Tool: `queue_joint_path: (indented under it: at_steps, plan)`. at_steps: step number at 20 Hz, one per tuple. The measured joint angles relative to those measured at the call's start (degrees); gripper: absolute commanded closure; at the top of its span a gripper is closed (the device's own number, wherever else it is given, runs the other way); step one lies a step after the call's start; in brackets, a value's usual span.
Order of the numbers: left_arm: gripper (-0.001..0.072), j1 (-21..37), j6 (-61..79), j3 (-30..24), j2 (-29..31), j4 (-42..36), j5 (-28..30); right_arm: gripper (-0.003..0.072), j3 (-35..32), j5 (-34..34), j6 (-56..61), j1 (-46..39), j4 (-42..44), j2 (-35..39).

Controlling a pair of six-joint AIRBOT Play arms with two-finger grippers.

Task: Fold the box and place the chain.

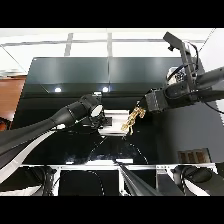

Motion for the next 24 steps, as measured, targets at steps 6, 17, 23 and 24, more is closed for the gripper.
queue_joint_path:
  at_steps: [6, 17, 23, 24]
  plan:
    - [0.0682, 0.00, 0.00, 0.00, 0.00, -0.02, 0.00, 0.0675, -1.53, -4.50, -2.84, 0.00, 7.85, 0.24]
    - [0.0682, 0.00, 0.00, 0.00, 0.00, -0.02, 0.00, 0.0675, -3.08, -10.05, -6.54, 0.00, 13.92, 0.24]
    - [0.0682, 0.00, 0.00, 0.02, 0.00, -0.02, -0.02, 0.0674, -14.03, -16.46, -4.48, 3.21, 11.69, 0.17]
    - [0.0682, 0.00, 0.00, 0.00, 0.00, -0.02, -0.02, 0.0674, -16.31, -18.99, -4.15, 4.33, 11.58, 0.09]
